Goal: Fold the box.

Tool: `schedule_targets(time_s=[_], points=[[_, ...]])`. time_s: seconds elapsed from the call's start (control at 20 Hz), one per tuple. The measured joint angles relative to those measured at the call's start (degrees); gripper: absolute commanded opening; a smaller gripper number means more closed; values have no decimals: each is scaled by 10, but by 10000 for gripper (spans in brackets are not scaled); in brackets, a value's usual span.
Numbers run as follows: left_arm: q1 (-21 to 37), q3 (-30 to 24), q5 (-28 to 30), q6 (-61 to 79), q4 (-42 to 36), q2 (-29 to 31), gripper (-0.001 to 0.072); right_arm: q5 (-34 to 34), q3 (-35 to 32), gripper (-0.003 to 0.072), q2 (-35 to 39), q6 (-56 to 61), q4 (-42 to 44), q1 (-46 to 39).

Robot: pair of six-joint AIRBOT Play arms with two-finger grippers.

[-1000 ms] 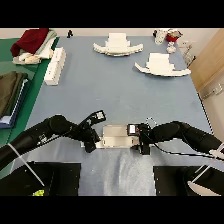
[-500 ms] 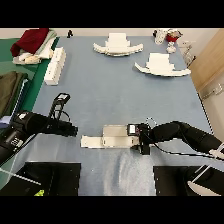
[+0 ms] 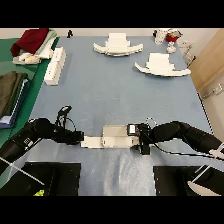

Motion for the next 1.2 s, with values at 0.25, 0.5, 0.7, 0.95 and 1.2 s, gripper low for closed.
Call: schedule_targets(time_s=[0.25, 0.5, 0.7, 0.95, 1.2], points=[[-2, -11, 24, 71, -109, -38, 16, 0, 0, 551, 0, 0, 0, 0], [-34, -14, 29, 99, -149, -48, 16, 0, 0, 551, 0, 0, 0, 0], [-52, -8, 28, 106, -159, -47, 16, 0, 0, 551, 0, 0, 0, 0], [-57, 21, 23, 108, -165, -25, 18, 0, 0, 551, 0, 0, 0, 0], [-59, 34, 21, 108, -177, -17, 442, 0, 0, 551, 0, 0, 0, 0]])
